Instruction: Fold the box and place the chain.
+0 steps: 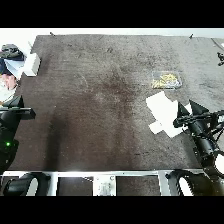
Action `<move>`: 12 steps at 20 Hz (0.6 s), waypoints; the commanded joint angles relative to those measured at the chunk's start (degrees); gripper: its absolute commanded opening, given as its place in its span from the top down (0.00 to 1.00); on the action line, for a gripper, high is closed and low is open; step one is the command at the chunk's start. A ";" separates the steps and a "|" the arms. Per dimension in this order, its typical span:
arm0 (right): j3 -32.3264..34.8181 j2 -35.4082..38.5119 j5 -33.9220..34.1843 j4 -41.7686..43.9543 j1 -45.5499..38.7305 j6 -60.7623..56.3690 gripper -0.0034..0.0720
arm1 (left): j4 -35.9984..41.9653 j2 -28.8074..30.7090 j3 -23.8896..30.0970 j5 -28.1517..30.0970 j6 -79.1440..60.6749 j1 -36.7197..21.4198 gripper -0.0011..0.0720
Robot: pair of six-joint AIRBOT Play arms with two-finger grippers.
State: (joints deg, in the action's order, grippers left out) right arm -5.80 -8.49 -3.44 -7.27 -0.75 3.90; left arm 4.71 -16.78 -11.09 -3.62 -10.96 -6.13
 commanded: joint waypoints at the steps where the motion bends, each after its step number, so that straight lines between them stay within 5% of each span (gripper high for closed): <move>1: -0.04 0.02 -0.04 0.02 0.00 -0.09 0.43 | -0.02 0.04 0.02 0.00 0.00 0.02 0.97; 4: -0.17 0.02 -1.16 0.00 0.00 -0.07 0.43 | -0.02 0.04 0.02 0.00 0.00 0.02 0.97; 6: -1.46 -0.02 -1.22 0.00 0.00 -0.09 0.24 | -0.02 0.04 0.02 0.02 0.00 0.02 0.97; 12: -11.69 -9.38 6.05 0.02 -0.04 -0.09 0.25 | -0.02 0.04 0.02 0.00 0.00 0.02 0.97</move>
State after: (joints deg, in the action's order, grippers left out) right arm -13.08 -13.26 -0.10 -7.25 -0.75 3.84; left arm 4.69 -16.78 -11.09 -3.62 -10.96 -6.13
